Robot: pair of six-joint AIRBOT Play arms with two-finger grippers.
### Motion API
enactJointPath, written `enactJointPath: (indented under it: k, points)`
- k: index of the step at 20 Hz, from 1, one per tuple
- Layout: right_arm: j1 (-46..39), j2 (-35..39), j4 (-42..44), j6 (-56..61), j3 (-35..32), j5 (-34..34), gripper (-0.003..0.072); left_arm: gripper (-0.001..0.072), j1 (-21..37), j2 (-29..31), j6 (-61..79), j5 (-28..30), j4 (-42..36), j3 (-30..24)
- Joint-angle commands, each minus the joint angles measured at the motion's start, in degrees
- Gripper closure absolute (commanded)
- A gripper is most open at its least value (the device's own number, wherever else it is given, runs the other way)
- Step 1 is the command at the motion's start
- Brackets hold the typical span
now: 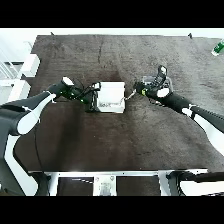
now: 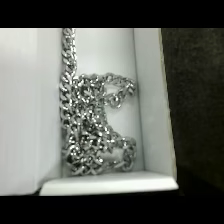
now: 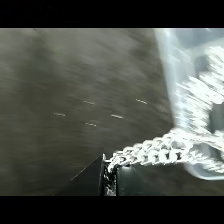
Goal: Fold the box and place the chain.
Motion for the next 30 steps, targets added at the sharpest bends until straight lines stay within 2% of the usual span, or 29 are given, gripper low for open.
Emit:
enactJointPath:
  k: [1,9,14,18,23,30]
  points:
    - [1.7,6.3,-2.1,-0.3,-0.1,1.4,0.0669,0.024,0.0,0.0,0.0,0.0,0.0,0.0]
    - [11.0,22.7,-8.8,-0.3,-0.1,4.3,0.0669,0.024,0.0,0.0,0.0,0.0,0.0,0.0]
    - [17.3,26.6,-8.8,-0.3,0.3,3.3,0.067,0.024,0.0,0.0,0.0,0.0,0.0,0.0]
    - [21.2,26.5,-8.8,-1.8,2.2,0.6,0.067,0.024,0.0,0.0,0.0,0.0,0.0,0.0]
    - [21.9,23.3,-8.8,-1.7,2.1,0.4,0.0669,0.024,0.0,0.0,0.0,0.0,0.0,0.0]
    - [24.5,10.5,-8.1,-1.5,1.0,1.6,0.0669,0.024,0.0,0.0,0.0,0.0,0.0,0.0]
